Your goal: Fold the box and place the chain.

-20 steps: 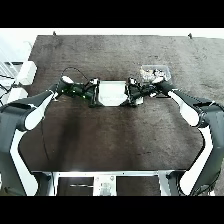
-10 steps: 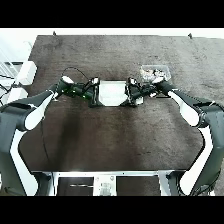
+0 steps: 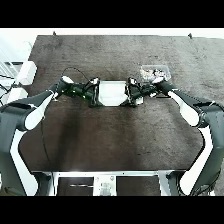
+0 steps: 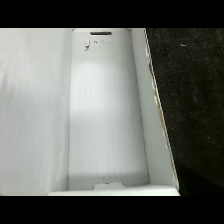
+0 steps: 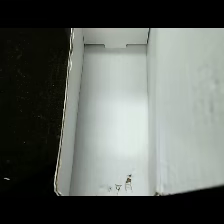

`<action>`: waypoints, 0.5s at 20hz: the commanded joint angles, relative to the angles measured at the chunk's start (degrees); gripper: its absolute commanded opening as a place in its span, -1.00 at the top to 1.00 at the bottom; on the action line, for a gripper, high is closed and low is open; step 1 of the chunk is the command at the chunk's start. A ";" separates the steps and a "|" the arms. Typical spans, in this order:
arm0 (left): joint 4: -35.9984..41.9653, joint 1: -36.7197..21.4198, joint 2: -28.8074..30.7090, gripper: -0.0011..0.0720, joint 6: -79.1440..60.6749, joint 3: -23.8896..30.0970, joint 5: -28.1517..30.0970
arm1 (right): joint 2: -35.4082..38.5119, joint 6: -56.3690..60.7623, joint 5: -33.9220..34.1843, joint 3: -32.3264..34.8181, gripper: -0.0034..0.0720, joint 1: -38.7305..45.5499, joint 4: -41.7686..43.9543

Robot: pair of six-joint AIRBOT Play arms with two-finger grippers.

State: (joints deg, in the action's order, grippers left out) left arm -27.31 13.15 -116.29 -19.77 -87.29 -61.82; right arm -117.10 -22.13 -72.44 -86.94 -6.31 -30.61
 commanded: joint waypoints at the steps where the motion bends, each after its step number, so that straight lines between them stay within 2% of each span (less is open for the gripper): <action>1: -0.39 -0.04 -0.07 -0.58 -0.15 -0.02 -0.26 | 0.02 0.02 -0.04 0.02 -0.05 -0.04 0.00; 2: -0.83 -0.02 -0.17 -0.48 -0.11 -0.02 -0.61 | 0.02 0.02 -0.04 0.02 -0.05 -0.04 0.00; 10: -0.92 -0.04 -0.61 -0.48 -0.04 -0.02 0.31 | 0.02 0.02 -0.04 0.02 -0.05 -0.04 0.00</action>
State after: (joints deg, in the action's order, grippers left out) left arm -27.79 13.10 -116.81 -19.81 -87.33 -62.37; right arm -117.10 -22.13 -72.44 -86.94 -6.31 -30.61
